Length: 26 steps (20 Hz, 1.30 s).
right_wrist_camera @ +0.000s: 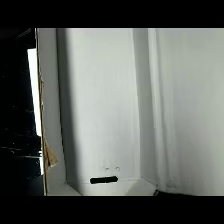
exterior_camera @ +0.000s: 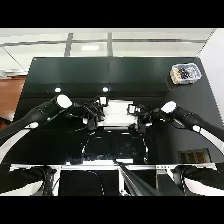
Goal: Fold the box and place the chain.
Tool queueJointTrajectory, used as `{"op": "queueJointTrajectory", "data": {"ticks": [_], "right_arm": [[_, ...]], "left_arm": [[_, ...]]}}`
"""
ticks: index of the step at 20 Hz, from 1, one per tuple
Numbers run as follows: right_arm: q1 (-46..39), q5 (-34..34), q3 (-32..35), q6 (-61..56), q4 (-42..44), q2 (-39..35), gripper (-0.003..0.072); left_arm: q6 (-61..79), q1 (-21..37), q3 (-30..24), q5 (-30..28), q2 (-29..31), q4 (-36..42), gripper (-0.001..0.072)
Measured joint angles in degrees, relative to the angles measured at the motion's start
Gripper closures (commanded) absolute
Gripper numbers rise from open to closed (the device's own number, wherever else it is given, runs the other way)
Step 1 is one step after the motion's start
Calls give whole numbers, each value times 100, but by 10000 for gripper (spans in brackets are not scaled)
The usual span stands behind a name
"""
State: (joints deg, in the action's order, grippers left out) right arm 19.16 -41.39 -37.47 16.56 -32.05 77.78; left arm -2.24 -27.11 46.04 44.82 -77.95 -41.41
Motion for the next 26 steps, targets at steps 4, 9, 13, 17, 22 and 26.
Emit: {"op": "queueJointTrajectory", "data": {"ticks": [4,9,13,17,22,26], "right_arm": [[0,2,0,-2,0,0,550],[0,4,0,-4,7,0,550],[0,7,0,-4,7,0,550],[0,7,0,-4,2,0,550],[0,7,0,-7,7,0,550],[0,7,0,-7,7,0,550]], "left_arm": [[146,-81,0,-68,-199,302,490],[205,-105,0,-96,-271,404,526],[229,-122,0,-90,-286,431,307],[227,-129,2,-81,-286,404,231],[-111,-79,151,199,-166,-79,683],[-2225,177,420,761,293,-1578,683]]}}
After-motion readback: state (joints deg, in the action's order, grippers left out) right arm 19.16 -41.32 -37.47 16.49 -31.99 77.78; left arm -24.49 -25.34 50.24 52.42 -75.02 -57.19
